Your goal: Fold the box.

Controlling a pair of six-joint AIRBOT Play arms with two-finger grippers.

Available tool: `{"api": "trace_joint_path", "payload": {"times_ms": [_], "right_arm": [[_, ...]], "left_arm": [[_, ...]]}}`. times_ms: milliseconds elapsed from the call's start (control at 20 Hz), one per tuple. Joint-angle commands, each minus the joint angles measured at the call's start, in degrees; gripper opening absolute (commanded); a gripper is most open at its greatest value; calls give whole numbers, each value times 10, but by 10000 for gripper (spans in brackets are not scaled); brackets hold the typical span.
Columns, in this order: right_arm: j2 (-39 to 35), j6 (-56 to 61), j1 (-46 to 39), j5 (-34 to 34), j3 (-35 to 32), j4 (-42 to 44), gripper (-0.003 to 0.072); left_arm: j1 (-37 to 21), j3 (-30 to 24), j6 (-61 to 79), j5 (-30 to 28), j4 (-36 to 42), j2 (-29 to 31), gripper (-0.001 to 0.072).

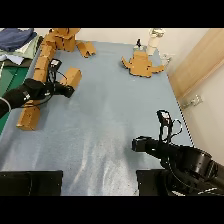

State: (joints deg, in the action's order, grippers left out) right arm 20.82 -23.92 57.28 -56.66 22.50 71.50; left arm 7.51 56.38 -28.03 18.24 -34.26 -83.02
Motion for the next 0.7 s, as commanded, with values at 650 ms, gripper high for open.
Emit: {"api": "trace_joint_path", "payload": {"times_ms": [650], "right_arm": [[-1, 0, -10, 0, 0, -24, 6]], "left_arm": [[-93, 112, -410, 71, -355, -104, 362]]}}
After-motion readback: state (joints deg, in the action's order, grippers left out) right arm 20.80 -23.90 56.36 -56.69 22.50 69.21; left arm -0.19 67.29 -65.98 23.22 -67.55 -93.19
